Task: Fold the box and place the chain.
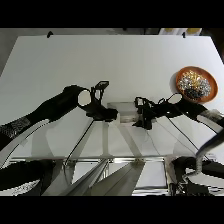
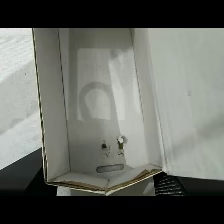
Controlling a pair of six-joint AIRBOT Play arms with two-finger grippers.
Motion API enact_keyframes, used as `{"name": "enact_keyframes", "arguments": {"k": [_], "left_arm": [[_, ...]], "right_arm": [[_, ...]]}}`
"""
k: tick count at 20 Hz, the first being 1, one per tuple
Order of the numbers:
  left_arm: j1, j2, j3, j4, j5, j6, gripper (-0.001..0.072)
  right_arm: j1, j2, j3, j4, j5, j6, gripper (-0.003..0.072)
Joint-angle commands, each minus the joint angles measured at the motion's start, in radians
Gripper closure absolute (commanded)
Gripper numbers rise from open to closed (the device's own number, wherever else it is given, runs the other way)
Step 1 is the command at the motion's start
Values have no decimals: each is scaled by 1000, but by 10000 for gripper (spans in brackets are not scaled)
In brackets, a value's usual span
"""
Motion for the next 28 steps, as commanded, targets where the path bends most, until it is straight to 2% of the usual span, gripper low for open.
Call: {"name": "enact_keyframes", "arguments": {"k": [1, 9, 20, 28], "left_arm": [[1, 0, 1, -3, 61, -5, 422], [-5, -22, 1, 18, 65, -73, 421], [-4, -14, 2, 28, -28, -101, 419], [-3, -14, 45, 20, -82, -94, 419]], "right_arm": [[1, 0, 1, -2, 0, -2, 288], [1, 0, 1, -1, 0, -2, 288], [1, 0, 1, -2, 0, -2, 288], [1, 0, 1, -1, 0, -2, 288]]}}
